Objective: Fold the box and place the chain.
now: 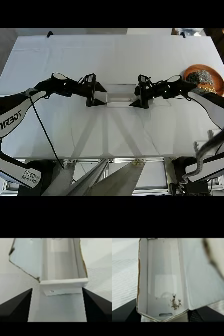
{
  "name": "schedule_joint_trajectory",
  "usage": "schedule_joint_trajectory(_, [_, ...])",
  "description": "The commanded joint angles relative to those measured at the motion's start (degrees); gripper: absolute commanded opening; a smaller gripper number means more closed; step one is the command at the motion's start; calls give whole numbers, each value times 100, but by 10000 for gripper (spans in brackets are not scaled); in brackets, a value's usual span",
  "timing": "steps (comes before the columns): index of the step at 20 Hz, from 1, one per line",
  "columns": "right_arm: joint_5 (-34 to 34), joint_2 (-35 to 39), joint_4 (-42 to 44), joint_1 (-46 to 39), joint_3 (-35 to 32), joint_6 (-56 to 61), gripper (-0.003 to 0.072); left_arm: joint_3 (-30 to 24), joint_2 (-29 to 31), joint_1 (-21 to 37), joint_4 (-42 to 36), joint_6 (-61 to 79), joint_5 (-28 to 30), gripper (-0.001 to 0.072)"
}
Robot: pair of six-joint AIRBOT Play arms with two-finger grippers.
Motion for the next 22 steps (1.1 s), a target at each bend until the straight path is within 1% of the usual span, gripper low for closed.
schedule_joint_trajectory(1, [2,0,7,2,2,7,538,7,-11,-44,-15,227,-101,695])
schedule_joint_trajectory(5, [2,0,7,2,2,7,538,17,-9,-22,138,229,-31,694])
schedule_joint_trajectory(9, [2,0,7,2,2,7,538,20,-9,-11,90,129,-50,693])
schedule_joint_trajectory(12, [2,0,7,2,2,7,538,20,-9,105,92,52,-68,691])
schedule_joint_trajectory(14, [2,0,7,2,2,7,538,20,-9,240,66,-225,-146,691])
schedule_joint_trajectory(16, [2,0,7,2,2,7,538,20,-33,306,74,-658,-437,692])
schedule_joint_trajectory(22, [2,0,7,2,2,7,538,116,-129,164,70,-892,-597,695])
